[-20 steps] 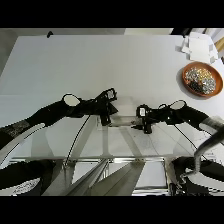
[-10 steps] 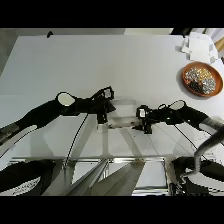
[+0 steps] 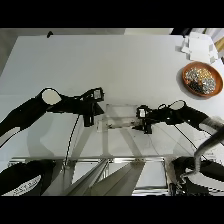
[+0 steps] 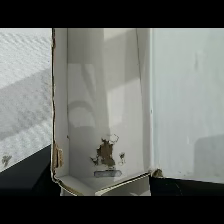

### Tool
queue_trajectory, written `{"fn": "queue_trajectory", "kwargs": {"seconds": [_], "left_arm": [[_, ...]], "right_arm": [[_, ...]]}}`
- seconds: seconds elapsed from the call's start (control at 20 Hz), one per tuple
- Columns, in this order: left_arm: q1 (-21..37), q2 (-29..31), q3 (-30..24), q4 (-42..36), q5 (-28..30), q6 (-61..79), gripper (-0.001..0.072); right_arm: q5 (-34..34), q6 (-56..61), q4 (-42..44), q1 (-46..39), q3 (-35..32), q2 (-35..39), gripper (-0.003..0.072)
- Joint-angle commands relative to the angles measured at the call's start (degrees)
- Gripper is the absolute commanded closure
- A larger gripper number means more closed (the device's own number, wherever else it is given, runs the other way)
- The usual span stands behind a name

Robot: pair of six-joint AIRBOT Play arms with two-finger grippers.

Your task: Fold the box and place the chain.

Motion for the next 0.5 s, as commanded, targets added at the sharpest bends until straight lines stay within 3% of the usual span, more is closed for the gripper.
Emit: {"fn": "queue_trajectory", "kwargs": {"seconds": [0.0,0.45], "left_arm": [[0.7,0.6,-2.2,3.0,-3.7,-0.6,0.0705],[0.7,0.5,-7.2,3.2,-4.3,2.6,0.0701]], "right_arm": [[0.0,0.0,0.0,0.0,0.0,0.0,0.0182],[0.0,0.0,0.1,0.0,0.0,0.0,0.0182]]}}
